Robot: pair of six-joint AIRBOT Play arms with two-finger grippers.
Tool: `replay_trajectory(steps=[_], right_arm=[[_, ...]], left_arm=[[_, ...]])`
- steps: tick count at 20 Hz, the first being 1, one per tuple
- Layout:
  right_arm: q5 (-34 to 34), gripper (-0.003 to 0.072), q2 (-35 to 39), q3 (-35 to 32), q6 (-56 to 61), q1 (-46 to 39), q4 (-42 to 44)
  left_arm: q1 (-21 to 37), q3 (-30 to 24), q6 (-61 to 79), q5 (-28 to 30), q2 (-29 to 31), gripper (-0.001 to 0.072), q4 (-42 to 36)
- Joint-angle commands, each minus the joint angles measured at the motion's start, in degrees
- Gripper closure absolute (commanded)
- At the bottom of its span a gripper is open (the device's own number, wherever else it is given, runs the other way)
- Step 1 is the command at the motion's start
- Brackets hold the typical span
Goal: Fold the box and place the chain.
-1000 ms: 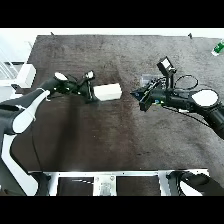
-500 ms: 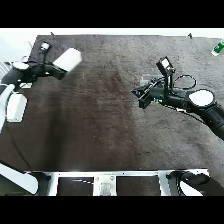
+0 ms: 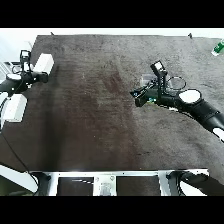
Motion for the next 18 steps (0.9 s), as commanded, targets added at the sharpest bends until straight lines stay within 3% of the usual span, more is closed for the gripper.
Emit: replay_trajectory(steps=[1,10,11,12,13,18], right_arm=[[-0.2,0.0675,-1.4,0.0,0.0,0.0,0.7],[-0.1,0.0675,-1.4,0.0,0.0,0.0,1.3],[-0.1,0.0675,-1.4,0.0,0.0,0.0,1.3],[-0.1,0.0675,-1.4,0.0,0.0,0.0,1.3],[0.0,0.0675,-1.4,0.0,0.0,0.0,1.3],[0.0,0.0675,-1.4,0.0,0.0,0.0,1.6]], left_arm=[[0.2,-1.3,-0.7,4.2,-0.8,0.0691,0.2],[0.0,-1.2,-5.4,3.3,-3.2,0.0680,0.2],[0.0,-1.2,-5.0,3.5,-3.1,0.0403,0.2],[0.1,-1.2,-5.2,4.6,-3.1,0.0016,0.2],[0.2,-1.2,-5.7,5.2,-3.0,-0.0011,0.2],[0.3,-1.2,-4.7,3.3,1.0,-0.0011,0.3]])
